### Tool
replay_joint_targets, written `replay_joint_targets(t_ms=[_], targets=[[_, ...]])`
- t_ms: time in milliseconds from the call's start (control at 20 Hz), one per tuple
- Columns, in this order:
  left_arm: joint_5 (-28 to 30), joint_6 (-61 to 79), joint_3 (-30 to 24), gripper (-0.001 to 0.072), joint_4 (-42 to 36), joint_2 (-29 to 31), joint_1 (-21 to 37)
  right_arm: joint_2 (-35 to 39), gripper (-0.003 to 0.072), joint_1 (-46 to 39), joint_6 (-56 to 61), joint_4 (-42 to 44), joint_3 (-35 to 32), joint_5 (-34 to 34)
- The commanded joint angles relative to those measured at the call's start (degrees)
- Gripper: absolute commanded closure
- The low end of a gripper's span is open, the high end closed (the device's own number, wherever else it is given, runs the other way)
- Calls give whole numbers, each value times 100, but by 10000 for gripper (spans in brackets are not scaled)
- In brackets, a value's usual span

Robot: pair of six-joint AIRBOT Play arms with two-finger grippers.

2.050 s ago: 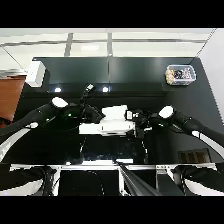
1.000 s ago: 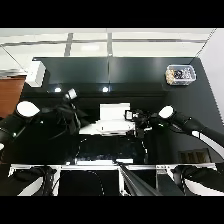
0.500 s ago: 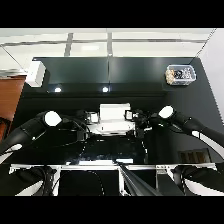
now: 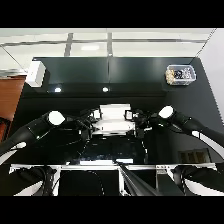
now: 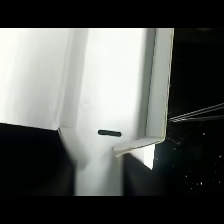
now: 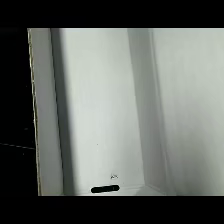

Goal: Fold the box and place the chain.

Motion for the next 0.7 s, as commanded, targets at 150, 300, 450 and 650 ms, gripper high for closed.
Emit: replay_joint_targets(t_ms=[150, 300, 450, 650], targets=[[-28, 9, 4, 492, -417, -15, -118, 0, 558, 4, 0, 0, 4, 0], [37, 20, 4, 491, -741, -103, -245, 0, 558, 4, 0, 0, 4, 0], [382, 175, 4, 491, -1189, -317, -391, 0, 558, 4, 0, 0, 4, 0], [487, 168, 4, 489, -1403, -433, -433, 0, 558, 4, 0, 0, 4, 0]])
